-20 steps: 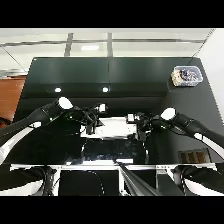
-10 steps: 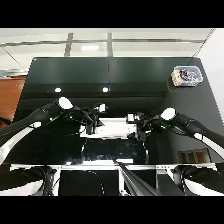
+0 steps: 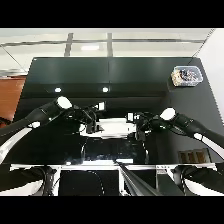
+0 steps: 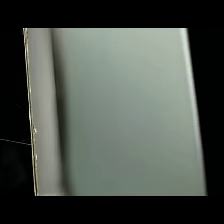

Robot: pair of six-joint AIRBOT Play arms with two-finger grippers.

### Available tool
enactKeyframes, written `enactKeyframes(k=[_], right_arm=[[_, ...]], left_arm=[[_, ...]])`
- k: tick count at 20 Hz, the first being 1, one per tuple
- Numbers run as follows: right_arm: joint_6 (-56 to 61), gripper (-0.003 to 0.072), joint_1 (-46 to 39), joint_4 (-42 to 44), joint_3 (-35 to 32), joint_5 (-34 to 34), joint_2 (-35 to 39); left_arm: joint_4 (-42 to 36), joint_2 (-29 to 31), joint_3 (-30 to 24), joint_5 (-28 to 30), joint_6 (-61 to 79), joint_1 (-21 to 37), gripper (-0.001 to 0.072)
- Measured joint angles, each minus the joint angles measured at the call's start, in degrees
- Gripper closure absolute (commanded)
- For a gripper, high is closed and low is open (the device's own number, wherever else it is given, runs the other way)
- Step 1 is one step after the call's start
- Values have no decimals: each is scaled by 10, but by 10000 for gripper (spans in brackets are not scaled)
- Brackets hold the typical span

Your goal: Fold the box and place the chain.

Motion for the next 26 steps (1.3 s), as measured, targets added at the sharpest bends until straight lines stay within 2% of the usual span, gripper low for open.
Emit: enactKeyframes(k=[4, 5, 6, 7, 8, 9, 10, 13, 16, 18, 21, 23, 26], right_arm=[[9, 146, 0, 4, 0, -13, 0], [11, 148, 0, 5, 0, -16, 0], [12, 232, 0, 5, 0, -17, 0], [13, 251, 0, 5, 0, -18, 0], [14, 252, 0, 5, 0, -19, 0], [15, 253, 0, 5, 0, -19, 0], [15, 253, 0, 5, 0, -20, 0], [15, 253, 0, 5, 0, -21, 0], [16, 253, 0, 5, 0, -21, 0], [16, 253, 0, 5, 0, -21, 0], [16, 253, 0, 5, 0, -22, 0], [17, 253, 0, 5, 0, -22, 0], [16, 253, 0, 5, 0, -22, 0]], left_arm=[[38, 44, 3, -5, -63, 24, 3], [54, 59, 4, -12, -87, 32, 23], [70, 73, 4, -22, -109, 39, 49], [83, 87, 5, -35, -132, 46, 151], [94, 102, 5, -54, -163, 53, 308], [102, 114, 5, -72, -194, 57, 575], [105, 124, 6, -95, -226, 59, 685], [88, 137, 2, -169, -283, 58, 685], [26, 136, -10, -181, -306, 38, 684], [-16, 131, -15, -132, -313, 22, 684], [-75, 127, -18, -1, -319, 8, 684], [-87, 119, -19, 82, -321, 4, 684], [-60, 90, -17, 130, -323, 1, 685]])
